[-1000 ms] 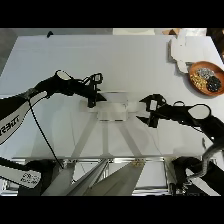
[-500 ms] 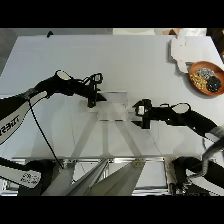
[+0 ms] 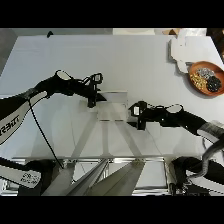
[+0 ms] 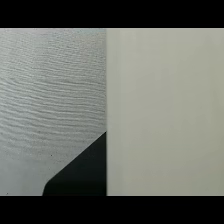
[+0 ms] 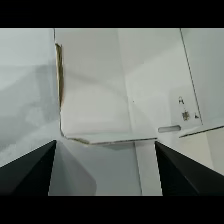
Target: Fold the box and place the chain.
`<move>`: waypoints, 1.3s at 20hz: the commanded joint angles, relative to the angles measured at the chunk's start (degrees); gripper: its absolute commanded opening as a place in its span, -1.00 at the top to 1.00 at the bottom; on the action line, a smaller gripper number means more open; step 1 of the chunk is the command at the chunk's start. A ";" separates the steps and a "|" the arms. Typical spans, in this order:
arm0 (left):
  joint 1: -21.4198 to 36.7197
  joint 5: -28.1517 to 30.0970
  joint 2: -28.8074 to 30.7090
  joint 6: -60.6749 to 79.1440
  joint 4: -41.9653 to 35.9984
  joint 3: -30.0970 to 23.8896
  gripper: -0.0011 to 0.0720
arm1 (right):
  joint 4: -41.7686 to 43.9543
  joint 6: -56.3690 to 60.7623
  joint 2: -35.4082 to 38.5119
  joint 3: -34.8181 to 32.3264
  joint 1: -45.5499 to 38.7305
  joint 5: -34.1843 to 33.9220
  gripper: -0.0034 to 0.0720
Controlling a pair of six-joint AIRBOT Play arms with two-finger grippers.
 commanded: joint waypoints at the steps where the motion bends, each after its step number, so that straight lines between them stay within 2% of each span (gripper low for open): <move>1: 0.00 0.00 -0.04 0.02 0.00 -0.02 0.94 | 7.98 -0.39 -0.85 0.00 1.07 -2.73 -0.92; 4: 0.00 0.00 -0.04 0.02 0.00 -0.02 0.94 | 11.39 3.58 -0.76 0.00 1.07 -4.02 -0.92; 9: 0.00 0.00 -0.04 0.02 0.00 -0.02 0.94 | 11.28 14.91 0.42 0.00 1.07 -5.49 -0.92; 12: 0.00 0.00 -0.04 0.02 -0.02 -0.02 0.94 | 11.41 12.87 1.62 0.11 1.07 -6.01 -0.92; 15: 0.00 0.00 -0.04 0.00 0.00 -0.02 0.94 | 10.47 9.29 1.46 1.88 -0.20 -2.32 -0.92; 18: 0.00 0.00 -0.04 0.02 0.00 -0.02 0.94 | 9.55 8.52 0.37 4.72 -1.84 -1.79 -0.92; 26: 0.00 0.00 -0.04 0.02 0.00 -0.02 0.94 | -0.24 5.29 -2.71 9.31 -2.10 1.44 -0.92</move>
